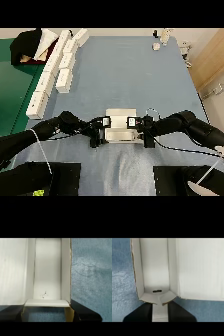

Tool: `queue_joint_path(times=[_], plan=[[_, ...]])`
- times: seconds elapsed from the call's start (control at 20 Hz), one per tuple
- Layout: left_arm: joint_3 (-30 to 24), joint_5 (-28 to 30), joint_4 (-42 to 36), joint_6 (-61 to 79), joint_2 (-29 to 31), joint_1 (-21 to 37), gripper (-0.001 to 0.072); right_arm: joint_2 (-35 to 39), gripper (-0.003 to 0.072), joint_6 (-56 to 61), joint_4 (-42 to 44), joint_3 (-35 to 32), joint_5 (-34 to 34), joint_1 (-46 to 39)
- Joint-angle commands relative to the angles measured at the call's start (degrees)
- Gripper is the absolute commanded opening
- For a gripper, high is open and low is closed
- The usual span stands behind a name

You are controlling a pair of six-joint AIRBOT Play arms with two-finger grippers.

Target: Fold the box.

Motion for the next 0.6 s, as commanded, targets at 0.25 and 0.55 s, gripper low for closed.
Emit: queue_joint_path(times=[0.25, 0.55], plan=[[0.1, 0.0, 0.0, 0.0, 0.0, 0.0, 0.0471, -0.6, 0.008, -3.4, 5.2, 0.0, 1.9, 0.0], [0.1, 0.0, 0.0, 0.0, 0.0, 0.0, 0.0471, -2.3, 0.0138, -6.3, 8.9, 0.0, 3.1, 0.0]])
